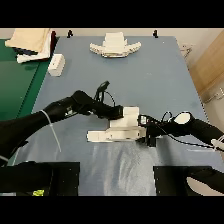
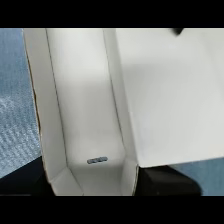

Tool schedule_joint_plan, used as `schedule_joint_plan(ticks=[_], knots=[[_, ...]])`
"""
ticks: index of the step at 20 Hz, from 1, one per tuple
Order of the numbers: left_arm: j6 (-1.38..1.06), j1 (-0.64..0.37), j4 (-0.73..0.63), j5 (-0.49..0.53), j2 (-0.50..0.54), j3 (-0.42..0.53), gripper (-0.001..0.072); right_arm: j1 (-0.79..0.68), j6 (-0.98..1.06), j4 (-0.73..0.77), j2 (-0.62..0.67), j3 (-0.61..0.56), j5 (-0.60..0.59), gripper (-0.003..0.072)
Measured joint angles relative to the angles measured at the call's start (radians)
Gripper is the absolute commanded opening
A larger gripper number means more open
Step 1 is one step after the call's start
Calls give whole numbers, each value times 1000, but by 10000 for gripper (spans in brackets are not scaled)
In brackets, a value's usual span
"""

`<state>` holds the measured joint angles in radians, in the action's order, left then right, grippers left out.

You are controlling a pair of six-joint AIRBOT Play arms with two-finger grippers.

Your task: Fold the box.

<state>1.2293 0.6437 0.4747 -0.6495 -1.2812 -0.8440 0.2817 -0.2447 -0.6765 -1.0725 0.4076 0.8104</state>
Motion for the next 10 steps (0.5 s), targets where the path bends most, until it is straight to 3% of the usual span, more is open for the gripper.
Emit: schedule_joint_plan(ticks=[6, 7, 8, 9, 10], knots=[[-154, -214, 126, -296, 274, 5, 18, 0, 0, 0, 0, 0, 0, 511], [-208, -243, 154, -338, 318, 13, 72, 0, 0, 0, 0, 0, 0, 512], [-270, -266, 183, -375, 362, 21, 450, 0, 0, 0, 0, 0, 0, 512], [-329, -282, 206, -399, 397, 25, 687, 0, 0, 0, 0, 0, 0, 511], [-390, -294, 227, -419, 427, 29, 685, 0, 0, 0, 0, 0, 0, 512]])
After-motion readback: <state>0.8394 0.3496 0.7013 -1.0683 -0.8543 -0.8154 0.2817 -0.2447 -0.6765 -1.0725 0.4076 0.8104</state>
